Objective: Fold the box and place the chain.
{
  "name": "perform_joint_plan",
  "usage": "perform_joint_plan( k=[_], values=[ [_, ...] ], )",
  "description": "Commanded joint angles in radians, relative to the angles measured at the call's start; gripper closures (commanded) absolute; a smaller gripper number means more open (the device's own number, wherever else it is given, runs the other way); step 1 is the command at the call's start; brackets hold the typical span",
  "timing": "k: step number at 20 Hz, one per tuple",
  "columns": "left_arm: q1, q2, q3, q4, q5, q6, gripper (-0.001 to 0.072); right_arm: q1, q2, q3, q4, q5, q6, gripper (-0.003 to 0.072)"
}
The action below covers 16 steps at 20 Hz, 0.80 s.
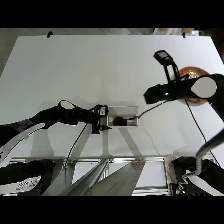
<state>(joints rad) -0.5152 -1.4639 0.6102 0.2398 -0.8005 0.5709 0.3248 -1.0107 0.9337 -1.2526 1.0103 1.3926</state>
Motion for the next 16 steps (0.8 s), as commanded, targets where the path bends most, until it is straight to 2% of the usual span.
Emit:
perform_joint_plan(
  k=[1,6,8,9,12,14,16],
  values=[
    [0.0,0.001,0.001,0.0,0.0,0.0,0.0459,-0.103,-0.073,0.015,-0.105,0.023,0.052,0.067],
    [0.0,0.001,0.001,0.0,0.0,0.0,0.0459,-0.159,-0.237,0.014,-0.106,0.028,0.095,0.0662],
    [0.0,0.001,0.001,0.0,0.0,0.0,0.0459,-0.159,-0.286,0.014,-0.109,0.026,0.096,0.0485],
    [0.0,0.001,0.001,0.0,0.0,0.0,0.0459,-0.159,-0.304,0.014,-0.109,0.026,0.096,0.0445],
    [0.0,0.001,0.001,0.0,0.0,0.0,0.0459,-0.159,-0.344,0.014,-0.113,0.026,0.096,0.0443],
    [0.0,0.001,0.001,0.0,0.0,0.0,0.0459,-0.159,-0.366,0.014,-0.114,0.026,0.096,0.0395],
    [0.0,0.001,0.001,0.0,0.0,0.0,0.0459,-0.159,-0.38,0.014,-0.114,0.025,0.096,0.0388]
  ],
)
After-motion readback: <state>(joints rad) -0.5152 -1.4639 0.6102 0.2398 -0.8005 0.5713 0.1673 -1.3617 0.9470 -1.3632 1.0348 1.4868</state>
